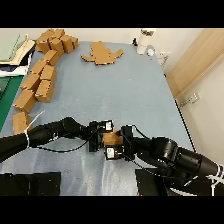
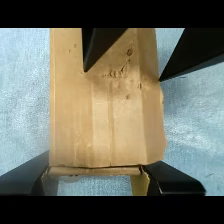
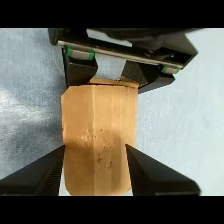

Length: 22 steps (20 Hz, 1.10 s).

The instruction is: Fold the box.

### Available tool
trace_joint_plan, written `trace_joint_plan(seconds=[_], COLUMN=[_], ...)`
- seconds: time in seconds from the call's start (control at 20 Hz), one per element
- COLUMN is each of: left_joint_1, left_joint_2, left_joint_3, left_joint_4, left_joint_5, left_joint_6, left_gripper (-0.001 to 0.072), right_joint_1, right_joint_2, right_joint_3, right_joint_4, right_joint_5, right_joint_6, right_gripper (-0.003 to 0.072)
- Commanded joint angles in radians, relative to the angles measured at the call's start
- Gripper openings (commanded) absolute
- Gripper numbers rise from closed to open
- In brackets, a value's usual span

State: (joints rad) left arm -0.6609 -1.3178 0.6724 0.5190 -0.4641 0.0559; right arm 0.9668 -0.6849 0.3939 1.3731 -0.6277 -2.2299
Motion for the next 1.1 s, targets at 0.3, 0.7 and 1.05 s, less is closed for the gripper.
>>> trace_joint_plan(seconds=[0.3, 0.7, 1.05], left_joint_1=[0.0, 0.0, 0.0], left_joint_2=[0.0, 0.0, 0.0], left_joint_3=[0.0, 0.0, 0.0], left_joint_4=[0.0, 0.0, 0.0], left_joint_5=[0.001, 0.001, 0.001], left_joint_6=[0.0, 0.0, 0.0], left_gripper=[0.0524, 0.0524, 0.0524], right_joint_1=[0.001, 0.001, 0.002], right_joint_2=[-0.019, -0.018, -0.013], right_joint_3=[0.0, 0.001, 0.002], right_joint_4=[-0.058, -0.057, -0.048], right_joint_5=[0.013, 0.016, 0.005], right_joint_6=[0.009, 0.025, 0.032], right_gripper=[0.047, 0.0342, 0.0106])
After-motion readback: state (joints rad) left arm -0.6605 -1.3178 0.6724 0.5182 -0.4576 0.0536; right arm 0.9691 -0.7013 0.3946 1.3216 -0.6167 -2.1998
